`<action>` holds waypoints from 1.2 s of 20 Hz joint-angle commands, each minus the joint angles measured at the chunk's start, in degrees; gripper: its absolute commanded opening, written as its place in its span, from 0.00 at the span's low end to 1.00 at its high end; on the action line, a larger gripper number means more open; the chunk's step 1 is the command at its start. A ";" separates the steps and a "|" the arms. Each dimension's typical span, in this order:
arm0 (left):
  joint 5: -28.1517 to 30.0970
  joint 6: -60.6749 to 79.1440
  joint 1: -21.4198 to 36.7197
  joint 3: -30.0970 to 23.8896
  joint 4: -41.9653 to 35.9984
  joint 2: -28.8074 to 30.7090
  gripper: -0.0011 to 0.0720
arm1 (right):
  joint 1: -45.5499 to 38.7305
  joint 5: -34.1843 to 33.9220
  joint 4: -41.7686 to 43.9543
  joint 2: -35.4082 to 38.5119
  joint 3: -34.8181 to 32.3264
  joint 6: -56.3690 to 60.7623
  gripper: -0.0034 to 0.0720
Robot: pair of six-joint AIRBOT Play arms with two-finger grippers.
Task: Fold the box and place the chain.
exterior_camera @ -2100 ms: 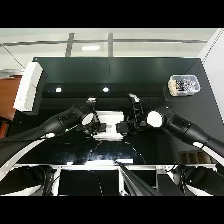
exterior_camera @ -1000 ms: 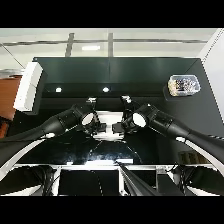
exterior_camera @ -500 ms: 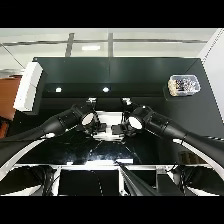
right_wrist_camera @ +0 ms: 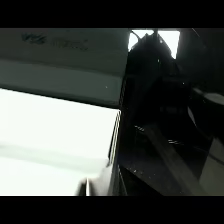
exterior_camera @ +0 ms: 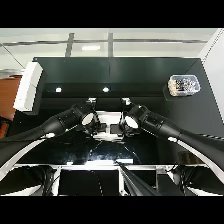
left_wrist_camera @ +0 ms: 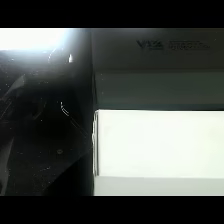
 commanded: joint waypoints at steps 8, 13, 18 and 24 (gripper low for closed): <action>0.04 0.00 -0.04 -0.02 0.02 -0.04 0.06 | 0.07 0.09 0.59 -1.90 0.98 1.92 0.30; 0.09 0.00 -0.04 -0.02 0.04 -0.04 0.06 | 0.07 0.04 0.59 -2.67 0.98 2.08 0.30; 0.15 0.00 -0.04 -0.02 0.04 -0.04 0.06 | 0.07 0.11 0.59 -2.69 0.98 2.36 0.30; 0.13 0.00 -0.04 -0.02 0.02 -0.04 0.06 | 0.07 0.11 0.42 -2.82 0.98 2.51 0.30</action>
